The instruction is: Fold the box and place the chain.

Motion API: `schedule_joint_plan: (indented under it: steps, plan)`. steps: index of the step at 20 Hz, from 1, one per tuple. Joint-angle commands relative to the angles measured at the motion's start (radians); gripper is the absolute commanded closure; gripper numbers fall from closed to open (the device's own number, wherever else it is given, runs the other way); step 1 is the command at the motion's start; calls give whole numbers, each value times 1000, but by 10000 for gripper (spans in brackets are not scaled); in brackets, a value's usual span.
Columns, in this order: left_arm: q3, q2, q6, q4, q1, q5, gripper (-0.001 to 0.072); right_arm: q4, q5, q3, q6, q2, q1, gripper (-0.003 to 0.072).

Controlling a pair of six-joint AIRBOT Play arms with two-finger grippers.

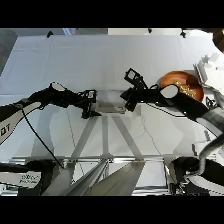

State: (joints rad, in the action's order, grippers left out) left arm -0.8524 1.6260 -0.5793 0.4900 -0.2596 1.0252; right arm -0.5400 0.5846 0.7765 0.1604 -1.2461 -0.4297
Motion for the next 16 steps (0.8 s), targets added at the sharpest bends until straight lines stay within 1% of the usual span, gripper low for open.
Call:
schedule_joint_plan:
  steps: [1, 4, 5, 7, 8, 9, 12, 13, 16]
  plan:
    - [0, 0, 3, -3, 0, -4, 434, -171, 129, 1, 0, 118, -1, 679]
    - [0, 0, 3, -3, 0, -4, 434, -391, 261, 0, 12, 214, 0, 679]
    - [0, 0, 3, -3, 0, -4, 434, -448, 294, 0, 26, 225, 6, 679]
    - [0, 0, 3, -3, 0, -4, 434, -509, 360, 0, 26, 216, 48, 679]
    - [0, 0, 3, -3, 0, -4, 434, -510, 365, 0, 26, 196, 71, 679]
    - [0, 0, 3, -3, 0, -4, 434, -504, 344, 0, 26, 173, 83, 680]
    - [0, 0, 3, -3, 0, -4, 434, -504, 230, 0, 21, 104, 70, 681]
    - [0, 0, 3, -3, 0, -4, 434, -500, 211, 0, 13, 79, 68, 681]
    - [0, 0, 3, -3, 0, -4, 434, -502, 211, 1, 13, -6, 67, 681]
